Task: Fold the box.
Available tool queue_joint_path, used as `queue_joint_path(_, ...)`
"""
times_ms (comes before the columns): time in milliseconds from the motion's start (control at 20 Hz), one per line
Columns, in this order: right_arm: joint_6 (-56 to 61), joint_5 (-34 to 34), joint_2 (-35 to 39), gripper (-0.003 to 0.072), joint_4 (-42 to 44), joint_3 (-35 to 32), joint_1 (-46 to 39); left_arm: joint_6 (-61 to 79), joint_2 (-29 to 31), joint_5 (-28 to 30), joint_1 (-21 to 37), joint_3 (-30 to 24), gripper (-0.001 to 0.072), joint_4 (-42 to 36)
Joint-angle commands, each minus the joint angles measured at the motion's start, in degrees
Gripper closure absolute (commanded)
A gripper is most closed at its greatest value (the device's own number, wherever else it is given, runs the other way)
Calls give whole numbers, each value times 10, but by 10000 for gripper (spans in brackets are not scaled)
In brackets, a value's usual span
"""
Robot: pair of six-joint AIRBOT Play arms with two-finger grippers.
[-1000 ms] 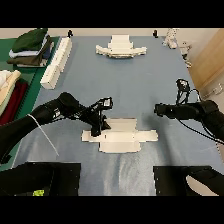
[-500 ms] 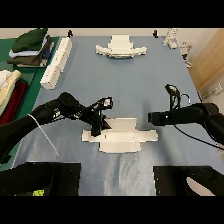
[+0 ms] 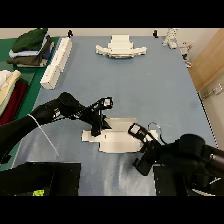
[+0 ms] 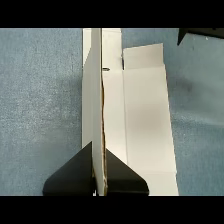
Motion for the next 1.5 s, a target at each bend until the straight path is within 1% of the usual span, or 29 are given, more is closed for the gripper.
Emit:
queue_joint_path(0, -7, 31, -38, -21, -174, -12, 92, 0, 0, 0, 0, 0, 697, 0)
queue_joint_path(100, -6, 66, -75, -20, -239, -12, 92, 0, 0, 0, 0, 0, 696, 0)
queue_joint_path(200, 1, 108, -103, -18, -286, -11, 92, 0, 0, 0, 0, 0, 697, 0)
queue_joint_path(250, 12, 118, -113, -18, -310, -11, 92, 0, 0, 0, 0, 0, 697, 0)
queue_joint_path(400, 65, 124, -127, -17, -352, -11, 92, 0, 0, 0, 0, 0, 697, 0)
queue_joint_path(600, 137, 123, -100, -18, -355, -4, 92, 0, 0, 0, 0, 0, 697, 0)
queue_joint_path(700, 191, 122, -84, -17, -370, -1, 92, 0, 0, 0, 0, 0, 697, 0)
queue_joint_path(850, 292, 101, -82, -17, -421, 2, 90, 0, 0, 0, 0, 0, 697, 0)
queue_joint_path(900, 307, 92, -84, -18, -433, 2, 90, 0, 0, 0, 0, 0, 697, 0)
queue_joint_path(1150, 309, 91, -84, -21, -434, 3, 91, 0, 0, 0, 0, 0, 697, 0)
queue_joint_path(1250, 306, 70, -83, -34, -432, 13, 91, 0, 0, 0, 0, 0, 696, 0)
queue_joint_path(1450, 240, 72, -82, -34, -415, 18, 78, 0, 0, 0, 0, 0, 697, 0)
